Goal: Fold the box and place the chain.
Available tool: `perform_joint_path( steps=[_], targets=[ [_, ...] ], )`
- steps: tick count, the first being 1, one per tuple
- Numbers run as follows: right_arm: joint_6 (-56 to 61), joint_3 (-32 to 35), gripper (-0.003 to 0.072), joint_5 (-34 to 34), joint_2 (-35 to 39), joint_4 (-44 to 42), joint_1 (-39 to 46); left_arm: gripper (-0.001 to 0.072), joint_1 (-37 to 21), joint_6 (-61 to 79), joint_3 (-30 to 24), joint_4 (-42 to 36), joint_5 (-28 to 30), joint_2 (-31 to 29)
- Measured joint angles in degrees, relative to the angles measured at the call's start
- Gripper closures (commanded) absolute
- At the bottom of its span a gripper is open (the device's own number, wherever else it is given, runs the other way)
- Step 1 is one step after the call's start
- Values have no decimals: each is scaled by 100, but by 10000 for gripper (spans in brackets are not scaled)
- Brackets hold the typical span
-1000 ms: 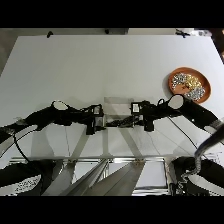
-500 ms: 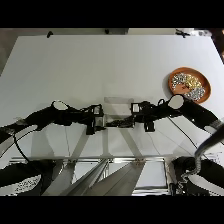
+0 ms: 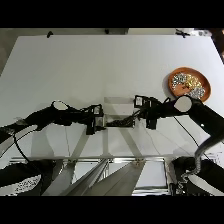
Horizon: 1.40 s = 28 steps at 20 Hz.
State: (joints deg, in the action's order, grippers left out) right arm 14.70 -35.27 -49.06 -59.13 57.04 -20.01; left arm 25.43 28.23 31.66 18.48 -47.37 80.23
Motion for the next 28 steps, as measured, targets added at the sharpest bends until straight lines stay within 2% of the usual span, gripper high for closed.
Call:
perform_joint_path(
  steps=[5,9,13,18,21,25,28],
  targets=[
    [667,0,678,120,651,-302,-387,440,0,0,0,0,0,0],
    [828,2,678,686,767,-872,-909,440,0,0,0,0,0,0],
    [894,2,678,1314,688,-1329,-1353,440,0,0,0,0,0,0],
    [935,0,672,1698,107,-1679,-1532,440,0,0,0,0,0,0],
    [942,0,488,1657,-284,-1794,-1558,440,0,0,0,0,0,0],
    [949,-2,488,1534,-516,-1853,-1567,440,0,0,0,0,0,0],
    [949,-7,490,1340,-393,-1840,-1453,440,0,0,0,0,0,0]
  ],
)
